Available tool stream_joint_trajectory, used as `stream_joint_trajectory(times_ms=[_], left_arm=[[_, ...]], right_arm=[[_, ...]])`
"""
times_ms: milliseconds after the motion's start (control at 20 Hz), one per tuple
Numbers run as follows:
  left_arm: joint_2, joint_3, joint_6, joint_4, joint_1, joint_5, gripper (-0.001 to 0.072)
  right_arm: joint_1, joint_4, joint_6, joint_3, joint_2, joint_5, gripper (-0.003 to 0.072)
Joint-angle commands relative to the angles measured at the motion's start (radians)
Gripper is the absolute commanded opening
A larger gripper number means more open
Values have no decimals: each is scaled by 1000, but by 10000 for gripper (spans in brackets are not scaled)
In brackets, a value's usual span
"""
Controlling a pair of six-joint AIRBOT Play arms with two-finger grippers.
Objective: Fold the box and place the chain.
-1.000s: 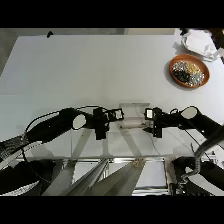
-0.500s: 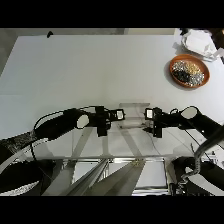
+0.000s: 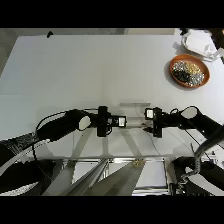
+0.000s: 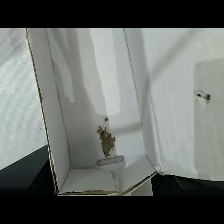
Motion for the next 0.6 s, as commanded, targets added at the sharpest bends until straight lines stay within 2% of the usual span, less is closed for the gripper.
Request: stream_joint_trajectory(times_ms=[0, 100, 300, 550], left_arm=[[-2, 0, 34, -10, -32, 54, 342], [-1, 0, 34, -10, -33, 46, 313], [22, 0, 34, -4, -28, 25, 312], [56, 0, 34, 0, -5, -58, 316]], right_arm=[[1, 2, 0, 0, 0, 0, 400], [1, 3, 0, 0, 0, 0, 400], [1, 3, 0, 0, 0, 0, 400], [1, 2, 0, 0, 0, 0, 400]])
